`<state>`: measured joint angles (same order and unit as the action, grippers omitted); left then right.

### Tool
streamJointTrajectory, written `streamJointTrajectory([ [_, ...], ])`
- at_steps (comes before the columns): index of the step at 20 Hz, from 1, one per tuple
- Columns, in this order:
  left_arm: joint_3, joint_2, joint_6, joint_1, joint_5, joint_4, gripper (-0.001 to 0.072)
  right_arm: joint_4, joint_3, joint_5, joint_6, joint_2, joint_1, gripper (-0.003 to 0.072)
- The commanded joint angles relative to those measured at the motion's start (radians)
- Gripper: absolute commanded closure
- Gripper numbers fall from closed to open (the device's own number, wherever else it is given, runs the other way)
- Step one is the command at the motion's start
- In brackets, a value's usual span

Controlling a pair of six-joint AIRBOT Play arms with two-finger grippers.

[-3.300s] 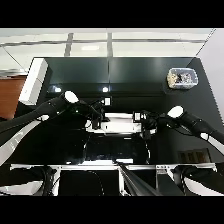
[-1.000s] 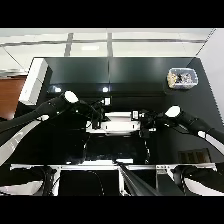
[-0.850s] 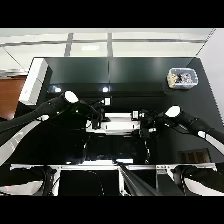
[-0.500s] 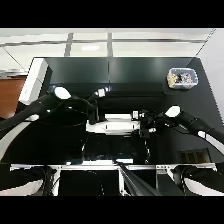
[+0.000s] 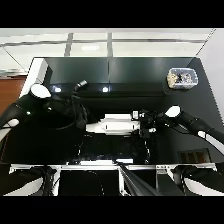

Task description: Fold the box and place the chain.

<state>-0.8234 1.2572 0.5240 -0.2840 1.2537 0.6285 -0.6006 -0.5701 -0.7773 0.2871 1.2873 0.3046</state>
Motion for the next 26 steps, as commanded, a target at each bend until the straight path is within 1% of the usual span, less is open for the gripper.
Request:
streamJointTrajectory([
  [1,0.051,0.042,0.018,-0.113,-0.143,-0.164,0.0679,0.000,0.000,0.000,0.000,0.000,0.001,0.0218],
  [3,0.048,0.071,0.013,-0.156,-0.359,-0.314,0.0679,0.000,0.000,0.000,0.000,0.000,0.001,0.0218],
  [4,0.041,0.077,0.002,-0.161,-0.433,-0.351,0.0678,0.000,0.000,-0.001,0.000,0.000,0.001,0.0218],
  [5,0.031,0.078,-0.002,-0.164,-0.501,-0.354,0.0678,0.000,0.000,-0.001,0.000,0.000,0.001,0.0218],
  [7,0.014,0.078,-0.005,-0.164,-0.606,-0.290,0.0679,0.000,0.000,0.000,0.000,0.000,0.001,0.0219],
  [9,0.009,0.084,-0.001,-0.167,-0.661,-0.172,0.0679,0.000,0.000,-0.001,0.000,0.000,0.001,0.0218],
  [11,0.009,0.111,0.039,-0.167,-0.644,-0.069,0.0679,0.000,0.000,-0.001,0.000,0.000,0.001,0.0218],
  [12,0.009,0.133,0.079,-0.167,-0.631,-0.035,0.0679,0.000,0.000,-0.001,0.000,0.000,0.001,0.0219],
  [13,0.009,0.156,0.092,-0.166,-0.614,-0.034,0.0679,0.000,0.000,-0.001,0.000,0.000,0.001,0.0220],
  [14,0.009,0.171,0.093,-0.167,-0.606,-0.043,0.0679,-0.001,0.000,-0.003,0.001,0.000,0.001,0.0363],
  [15,0.009,0.183,0.092,-0.173,-0.605,-0.061,0.0679,-0.003,0.000,-0.008,0.004,0.000,0.001,0.0561],
  [16,0.008,0.190,0.087,-0.180,-0.602,-0.066,0.0679,-0.003,0.000,-0.009,0.004,0.000,0.001,0.0550],
  [20,0.007,0.195,0.086,-0.194,-0.582,-0.067,0.0679,-0.003,0.000,-0.008,0.004,0.000,0.001,0.0551],
  [23,0.007,0.175,0.113,-0.138,-0.537,-0.042,0.0680,-0.003,0.000,-0.007,0.004,0.000,0.001,0.0551],
  [26,0.007,0.101,0.112,-0.076,-0.496,-0.033,0.0680,-0.002,0.000,-0.005,0.003,0.000,0.001,0.0551],
])
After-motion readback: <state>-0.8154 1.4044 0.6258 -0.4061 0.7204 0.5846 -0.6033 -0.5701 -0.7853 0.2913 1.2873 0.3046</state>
